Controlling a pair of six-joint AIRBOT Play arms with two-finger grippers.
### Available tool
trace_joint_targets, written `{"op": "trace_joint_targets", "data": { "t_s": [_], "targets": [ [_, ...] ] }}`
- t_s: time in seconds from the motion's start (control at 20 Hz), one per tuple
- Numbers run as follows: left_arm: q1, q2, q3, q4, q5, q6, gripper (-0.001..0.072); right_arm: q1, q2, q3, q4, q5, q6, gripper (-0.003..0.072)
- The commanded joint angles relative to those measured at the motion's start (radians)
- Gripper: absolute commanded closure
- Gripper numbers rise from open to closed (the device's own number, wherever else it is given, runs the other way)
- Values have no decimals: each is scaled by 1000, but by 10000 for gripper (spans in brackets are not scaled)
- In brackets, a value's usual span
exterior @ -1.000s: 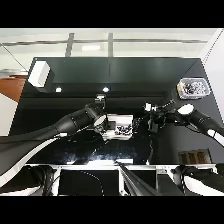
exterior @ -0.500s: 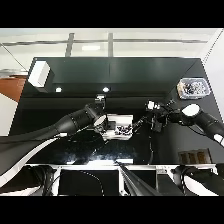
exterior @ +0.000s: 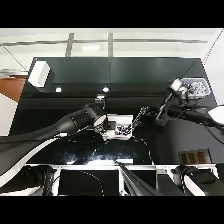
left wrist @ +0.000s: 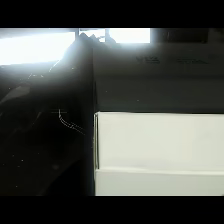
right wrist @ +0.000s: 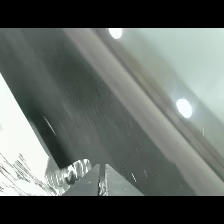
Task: Fold the box and place the chain.
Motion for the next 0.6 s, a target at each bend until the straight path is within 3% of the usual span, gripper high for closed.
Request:
{"op": "trace_joint_targets", "data": {
  "t_s": [0.0, 0.1, 0.25, 0.45, 0.55],
  "targets": [
    [1, -1, -1, 0, 0, 0, 673, 1, 109, 134, 70, 203, 210, 635],
    [1, -1, -1, 0, 0, 0, 672, 1, 108, 212, 139, 286, 264, 634],
    [1, -1, -1, 0, 0, 0, 672, 1, 107, 228, 187, 341, 280, 634],
    [1, -1, -1, 0, 0, 0, 673, 1, 89, 175, -140, 303, 312, 634],
    [1, -1, -1, 0, 0, 0, 672, 1, 74, 75, -182, 211, 310, 634]
  ]
}}
